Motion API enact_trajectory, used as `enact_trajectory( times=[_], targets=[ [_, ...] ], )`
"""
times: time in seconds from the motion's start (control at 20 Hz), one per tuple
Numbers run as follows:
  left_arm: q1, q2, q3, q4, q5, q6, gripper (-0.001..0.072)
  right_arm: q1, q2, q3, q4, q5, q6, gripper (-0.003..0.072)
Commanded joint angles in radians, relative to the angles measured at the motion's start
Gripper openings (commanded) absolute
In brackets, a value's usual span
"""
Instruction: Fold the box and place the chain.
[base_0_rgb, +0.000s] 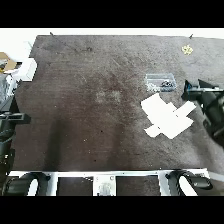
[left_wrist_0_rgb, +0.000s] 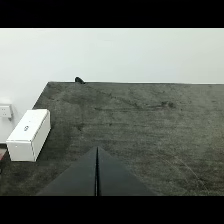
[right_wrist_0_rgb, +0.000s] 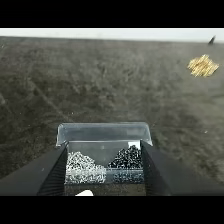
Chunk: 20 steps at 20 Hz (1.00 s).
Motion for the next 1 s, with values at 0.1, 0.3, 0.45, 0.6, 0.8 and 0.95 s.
enact_trajectory(
  times=[0.1,0.3,0.45,0.6,0.8,0.95],
  targets=[
    [0.001,0.000,0.000,0.000,0.000,0.000,0.0011,-0.365,-0.424,0.396,-0.385,0.633,0.444,0.0517],
    [0.001,0.000,0.000,0.000,0.000,0.000,0.0011,-0.491,-0.704,0.788,-0.621,1.003,0.604,0.0515],
    [0.001,0.000,0.000,0.000,0.000,0.000,0.0011,-0.481,-0.896,1.056,-0.803,1.205,0.657,0.0496],
    [0.001,0.000,0.000,0.000,0.000,0.000,0.0011,-0.449,-1.059,1.223,-0.909,1.314,0.664,0.0497],
    [0.001,0.000,0.000,0.000,0.000,0.000,0.0011,-0.415,-1.181,1.245,-0.936,1.403,0.582,0.0496],
    [0.001,0.000,0.000,0.000,0.000,0.000,0.0011,-0.415,-1.235,1.241,-0.968,1.439,0.574,0.0494]
  ],
)
